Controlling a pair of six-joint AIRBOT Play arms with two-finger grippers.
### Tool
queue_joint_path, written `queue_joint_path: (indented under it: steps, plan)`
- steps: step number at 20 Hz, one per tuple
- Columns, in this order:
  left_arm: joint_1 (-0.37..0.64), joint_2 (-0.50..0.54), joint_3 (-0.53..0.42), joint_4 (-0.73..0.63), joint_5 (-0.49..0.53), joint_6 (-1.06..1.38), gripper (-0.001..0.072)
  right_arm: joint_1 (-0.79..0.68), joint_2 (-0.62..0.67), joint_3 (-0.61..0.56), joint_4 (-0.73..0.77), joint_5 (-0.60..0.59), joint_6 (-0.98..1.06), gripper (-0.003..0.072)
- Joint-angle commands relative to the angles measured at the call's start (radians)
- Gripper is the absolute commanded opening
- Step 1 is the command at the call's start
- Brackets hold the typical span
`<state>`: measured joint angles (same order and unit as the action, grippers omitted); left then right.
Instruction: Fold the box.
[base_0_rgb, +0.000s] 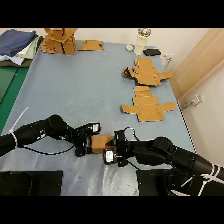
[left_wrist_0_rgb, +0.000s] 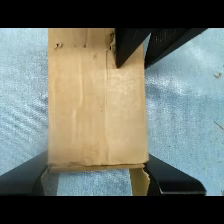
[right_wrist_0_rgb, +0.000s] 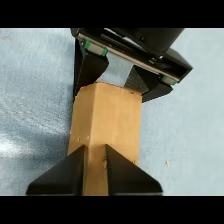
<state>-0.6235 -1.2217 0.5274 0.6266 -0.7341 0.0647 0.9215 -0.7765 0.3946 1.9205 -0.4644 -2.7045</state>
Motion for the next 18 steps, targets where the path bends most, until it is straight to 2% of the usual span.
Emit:
queue_joint_path:
  steps: [1,8,13,18]
  plan:
    - [0.000,0.000,0.000,0.001,0.000,0.002,0.0396,0.002,0.036,0.001,-0.030,0.007,0.014,0.0147]
    - [0.000,0.000,0.000,0.000,0.000,0.002,0.0396,0.001,0.069,0.011,-0.041,0.028,0.016,0.0142]
    - [0.000,0.000,0.000,0.001,0.000,0.002,0.0396,0.001,0.065,0.011,-0.103,0.095,0.017,0.0140]
    - [0.000,0.000,0.000,0.001,0.001,0.002,0.0396,0.002,0.033,0.011,-0.113,0.092,0.019,0.0139]
